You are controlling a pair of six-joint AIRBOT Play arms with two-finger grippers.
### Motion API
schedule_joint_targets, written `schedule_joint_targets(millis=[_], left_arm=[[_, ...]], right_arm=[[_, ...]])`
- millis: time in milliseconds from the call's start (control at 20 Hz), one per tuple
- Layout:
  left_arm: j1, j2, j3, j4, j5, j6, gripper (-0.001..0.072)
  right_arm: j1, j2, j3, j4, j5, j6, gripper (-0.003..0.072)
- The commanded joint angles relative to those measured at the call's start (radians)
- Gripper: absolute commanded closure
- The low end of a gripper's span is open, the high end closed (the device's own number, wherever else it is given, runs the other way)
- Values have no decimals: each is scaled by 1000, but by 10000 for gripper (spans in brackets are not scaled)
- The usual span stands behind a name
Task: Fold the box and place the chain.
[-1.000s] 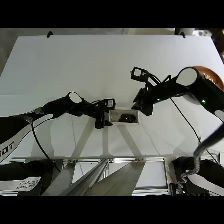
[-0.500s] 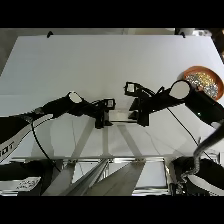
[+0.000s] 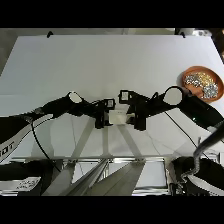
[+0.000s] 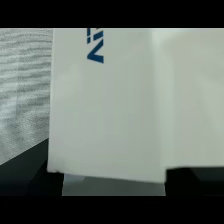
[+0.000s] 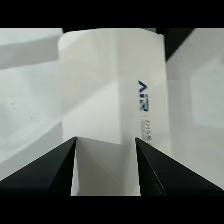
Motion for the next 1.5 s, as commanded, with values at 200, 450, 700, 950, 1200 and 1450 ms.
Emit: schedule_joint_targets(millis=[200, 450, 700, 950, 1200, 1450], left_arm=[[1, 0, 1, 0, 0, 0, 259], [1, 0, 1, 0, 0, 0, 259], [1, 0, 1, 0, 0, 0, 259], [1, 0, 1, 0, 0, 0, 259], [1, 0, 1, 0, 0, 0, 259], [1, 0, 1, 0, 0, 0, 259]], right_arm=[[6, 0, 0, -123, -54, 114, 288], [6, -1, 0, -124, -59, 114, 338], [6, -1, 0, -122, -91, 116, 429], [6, -1, 0, -117, -114, 121, 429], [6, -1, -1, -116, -132, 168, 466], [10, -1, -21, -117, -122, 175, 466]])
